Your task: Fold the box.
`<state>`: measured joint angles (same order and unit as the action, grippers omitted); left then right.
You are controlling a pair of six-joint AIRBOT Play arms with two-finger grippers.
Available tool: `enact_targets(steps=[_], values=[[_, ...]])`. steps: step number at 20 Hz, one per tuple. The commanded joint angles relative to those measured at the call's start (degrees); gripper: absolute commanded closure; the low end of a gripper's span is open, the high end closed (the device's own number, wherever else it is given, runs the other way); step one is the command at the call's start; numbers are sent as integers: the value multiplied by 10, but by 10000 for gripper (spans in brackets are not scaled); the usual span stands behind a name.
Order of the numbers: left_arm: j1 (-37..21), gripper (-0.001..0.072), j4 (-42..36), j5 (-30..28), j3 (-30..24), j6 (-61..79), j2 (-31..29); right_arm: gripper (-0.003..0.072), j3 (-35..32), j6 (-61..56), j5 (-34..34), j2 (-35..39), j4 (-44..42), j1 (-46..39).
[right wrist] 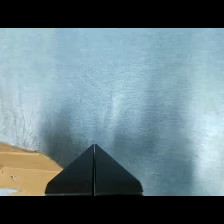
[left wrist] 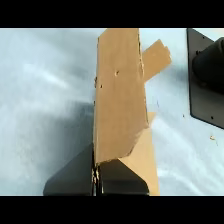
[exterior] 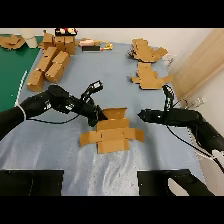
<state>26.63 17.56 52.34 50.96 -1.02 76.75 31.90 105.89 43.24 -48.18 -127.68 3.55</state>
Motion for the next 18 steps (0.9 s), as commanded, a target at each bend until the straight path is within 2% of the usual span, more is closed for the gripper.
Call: enact_targets(steps=[1, 3, 8, 12, 18], values=[[26, 700, -47, -54, -41, 120, -40, 684, 7, -8, 19, 0, 4, -14], [38, 699, -61, -83, -81, 166, -44, 684, 6, -9, 7, -1, 4, -14], [52, 700, -125, -86, -142, 265, -43, 684, 6, -9, -8, -1, 4, -14], [51, 699, -131, -101, -161, 272, -43, 684, 6, -9, -8, -1, 4, -14], [52, 699, -131, -99, -162, 271, -24, 684, 6, -9, -8, -1, 4, -13]])
